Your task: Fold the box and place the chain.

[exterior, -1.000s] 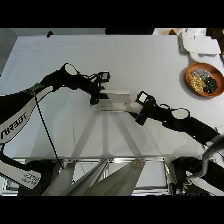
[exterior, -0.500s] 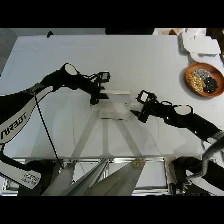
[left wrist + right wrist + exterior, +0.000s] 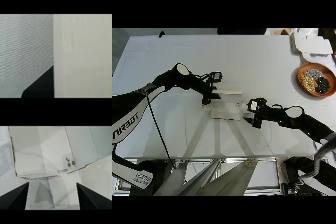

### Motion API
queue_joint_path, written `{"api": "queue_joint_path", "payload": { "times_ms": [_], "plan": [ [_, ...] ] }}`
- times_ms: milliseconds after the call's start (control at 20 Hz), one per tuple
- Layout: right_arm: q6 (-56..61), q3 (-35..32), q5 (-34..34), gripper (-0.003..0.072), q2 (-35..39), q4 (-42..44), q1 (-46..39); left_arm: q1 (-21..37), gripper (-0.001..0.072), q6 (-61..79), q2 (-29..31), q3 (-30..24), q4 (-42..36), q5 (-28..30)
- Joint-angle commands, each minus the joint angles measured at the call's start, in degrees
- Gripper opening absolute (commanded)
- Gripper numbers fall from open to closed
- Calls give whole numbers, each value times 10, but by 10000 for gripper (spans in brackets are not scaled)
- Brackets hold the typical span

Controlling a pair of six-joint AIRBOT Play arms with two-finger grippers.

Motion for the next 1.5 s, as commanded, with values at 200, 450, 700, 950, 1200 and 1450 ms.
{"api": "queue_joint_path", "payload": {
  "times_ms": [200,450,700,950,1200,1450],
  "plan": [
    [-15,-8,4,665,-3,7,0,0,14,0,0,0,0,0],
    [-60,-8,2,665,-47,90,0,0,14,0,0,0,0,0],
    [-85,-8,-20,665,-49,125,35,0,14,0,0,0,0,0],
    [18,-8,-104,665,-48,131,43,0,14,0,0,0,0,0],
    [46,-7,-91,665,-30,149,43,0,14,0,0,0,0,0],
    [46,-7,-82,665,-30,122,43,0,14,0,0,0,0,0]
  ]
}}
